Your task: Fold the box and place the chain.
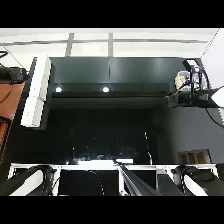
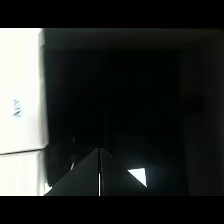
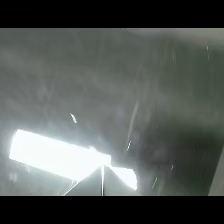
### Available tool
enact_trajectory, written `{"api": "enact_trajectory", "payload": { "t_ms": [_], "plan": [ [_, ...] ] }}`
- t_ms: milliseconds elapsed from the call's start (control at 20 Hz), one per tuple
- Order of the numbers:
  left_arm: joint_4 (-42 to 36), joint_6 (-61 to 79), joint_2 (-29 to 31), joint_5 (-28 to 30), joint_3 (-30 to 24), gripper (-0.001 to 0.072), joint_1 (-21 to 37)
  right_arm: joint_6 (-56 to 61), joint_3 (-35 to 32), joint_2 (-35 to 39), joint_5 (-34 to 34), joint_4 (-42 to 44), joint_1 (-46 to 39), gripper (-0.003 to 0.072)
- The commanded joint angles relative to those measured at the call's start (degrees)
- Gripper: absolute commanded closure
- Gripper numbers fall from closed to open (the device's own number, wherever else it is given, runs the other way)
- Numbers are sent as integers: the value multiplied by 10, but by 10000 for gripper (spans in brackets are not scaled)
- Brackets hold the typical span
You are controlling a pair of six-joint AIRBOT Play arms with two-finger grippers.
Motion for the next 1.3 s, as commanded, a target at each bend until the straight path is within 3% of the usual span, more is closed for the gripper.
{"api": "enact_trajectory", "payload": {
  "t_ms": [0, 150, 250, 400, 500, 1250],
  "plan": [
    [-15, -5, 137, 195, -149, 688, -95, -19, -56, 47, -178, -33, 46, 679],
    [-13, -5, 237, 327, -334, 687, -161, -16, -153, 42, -357, -37, 37, 679],
    [-14, -5, 265, 351, -393, 687, -166, -16, -182, 42, -384, -37, 14, 677],
    [-10, 2, 267, 341, -402, 683, -166, -16, -182, 42, -302, -37, 2, 677],
    [-15, 2, 266, 341, -402, 683, -166, -16, -182, 42, -286, -37, 4, 678],
    [-15, 2, 266, 341, -402, 683, -166, -16, -182, 42, -287, -37, 4, 678]
  ]
}}
